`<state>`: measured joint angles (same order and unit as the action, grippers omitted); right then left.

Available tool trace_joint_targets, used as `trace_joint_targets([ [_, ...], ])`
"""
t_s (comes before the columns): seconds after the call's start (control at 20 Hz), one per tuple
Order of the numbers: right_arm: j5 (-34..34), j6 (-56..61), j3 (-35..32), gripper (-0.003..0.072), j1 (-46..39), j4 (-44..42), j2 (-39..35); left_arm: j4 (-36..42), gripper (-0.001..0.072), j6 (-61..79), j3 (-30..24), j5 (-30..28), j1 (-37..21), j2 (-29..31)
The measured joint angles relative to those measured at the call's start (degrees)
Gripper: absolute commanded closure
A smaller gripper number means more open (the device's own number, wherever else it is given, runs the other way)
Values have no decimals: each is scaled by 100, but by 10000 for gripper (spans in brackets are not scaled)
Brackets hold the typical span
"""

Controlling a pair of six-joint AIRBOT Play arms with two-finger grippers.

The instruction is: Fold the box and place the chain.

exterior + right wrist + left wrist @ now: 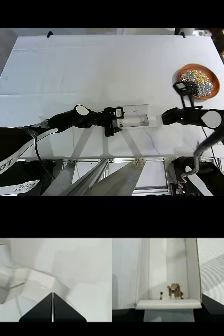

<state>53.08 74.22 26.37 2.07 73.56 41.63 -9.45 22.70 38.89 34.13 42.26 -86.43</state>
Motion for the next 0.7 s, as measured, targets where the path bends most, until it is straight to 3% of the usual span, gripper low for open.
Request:
trace_joint_targets([
  [0.3, 328, 417, 2, 667, -1279, -363, 457, 0, 573, 0, 0, 2, 0, 0],
  [0.7, 529, -391, 4, 667, -1217, -1576, 1971, -2, 573, 2, 0, 11, 0, 0],
])
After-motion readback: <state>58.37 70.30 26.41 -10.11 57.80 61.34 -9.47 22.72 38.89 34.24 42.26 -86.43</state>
